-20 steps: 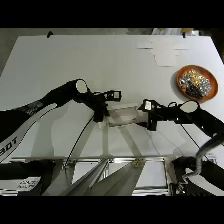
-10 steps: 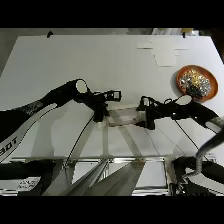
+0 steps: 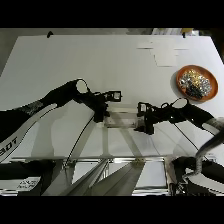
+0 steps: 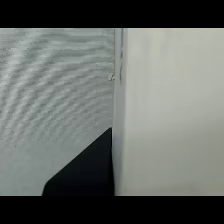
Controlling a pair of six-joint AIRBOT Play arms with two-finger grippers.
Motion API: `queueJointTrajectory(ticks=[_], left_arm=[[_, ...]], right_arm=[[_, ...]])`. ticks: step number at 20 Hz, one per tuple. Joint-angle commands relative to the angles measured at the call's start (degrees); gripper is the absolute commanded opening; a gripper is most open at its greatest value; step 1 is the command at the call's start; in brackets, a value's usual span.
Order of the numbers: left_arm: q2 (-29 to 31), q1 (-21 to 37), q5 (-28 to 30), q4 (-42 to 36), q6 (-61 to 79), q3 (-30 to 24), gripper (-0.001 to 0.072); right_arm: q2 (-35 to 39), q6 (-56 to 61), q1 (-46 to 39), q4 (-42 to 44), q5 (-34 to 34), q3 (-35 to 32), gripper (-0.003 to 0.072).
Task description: Fold the box and place the chain.
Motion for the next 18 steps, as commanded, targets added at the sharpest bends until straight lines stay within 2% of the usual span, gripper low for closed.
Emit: queueJointTrajectory(ticks=[1, 9, 11, 15, 16, 18], left_arm=[[0.0, 0.0, 0.1, 0.0, 0.0, 0.0, 0.0011], [0.0, 0.0, 0.1, 0.0, -0.1, 0.0, 0.0011], [0.0, 0.0, 0.1, 0.0, 0.0, 0.0, 0.0011], [0.0, 0.0, 0.1, 0.0, 0.0, 0.0, 0.0011], [0.0, 0.0, 0.1, 0.0, 0.0, 0.0, 0.0011], [0.0, 0.0, 0.1, 0.0, 0.0, 0.0, 0.0011]], right_arm=[[0.0, -0.7, 0.6, -0.3, -1.4, -0.7, 0.0585], [0.0, -0.7, 2.2, 1.6, -3.8, -0.7, 0.0582], [0.0, -0.7, 2.2, 1.6, -3.8, -0.7, 0.0537], [-0.1, -0.7, 2.2, 1.6, -3.9, -0.7, 0.0498], [-0.2, -0.7, 2.2, 1.6, -3.9, -0.7, 0.0467], [-0.8, -0.7, 2.2, 1.6, -4.2, -0.7, 0.0465]])
